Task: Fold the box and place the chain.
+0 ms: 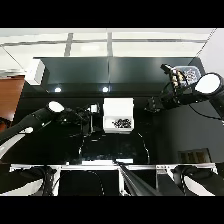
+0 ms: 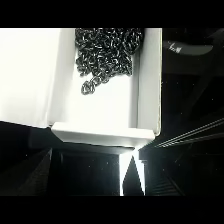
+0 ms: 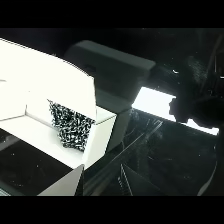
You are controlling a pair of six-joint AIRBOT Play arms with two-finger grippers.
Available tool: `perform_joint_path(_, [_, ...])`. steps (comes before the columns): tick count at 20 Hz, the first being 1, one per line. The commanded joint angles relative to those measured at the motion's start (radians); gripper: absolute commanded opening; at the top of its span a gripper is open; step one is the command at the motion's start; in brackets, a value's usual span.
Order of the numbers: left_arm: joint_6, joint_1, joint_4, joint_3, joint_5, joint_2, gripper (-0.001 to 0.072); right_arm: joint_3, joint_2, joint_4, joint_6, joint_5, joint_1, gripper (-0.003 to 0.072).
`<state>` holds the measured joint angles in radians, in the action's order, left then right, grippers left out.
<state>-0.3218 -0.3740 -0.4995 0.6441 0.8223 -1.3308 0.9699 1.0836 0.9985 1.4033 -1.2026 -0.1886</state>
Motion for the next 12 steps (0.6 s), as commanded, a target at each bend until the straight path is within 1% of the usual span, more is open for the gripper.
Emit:
perform_joint_path(1, [0.001, -0.003, -0.002, 0.001, 0.001, -0.001, 0.0719, 0.0, 0.0, 0.0, 0.0, 0.003, 0.0, 0.0284])
perform_joint_path(5, [0.002, -0.033, -0.002, 0.004, -0.004, -0.003, 0.0718, 0.0, 0.0, 0.0, 0.0, 0.016, 0.0, 0.0284])
perform_joint_path(7, [0.038, -0.046, -0.011, 0.01, -0.037, -0.008, 0.0718, 0.0, 0.0, 0.0, -0.001, 0.023, 0.0, 0.0284])
perform_joint_path(12, [0.101, -0.05, -0.043, 0.038, -0.036, -0.034, 0.0718, 0.0, 0.0, 0.0, -0.001, 0.023, 0.0, 0.0284])
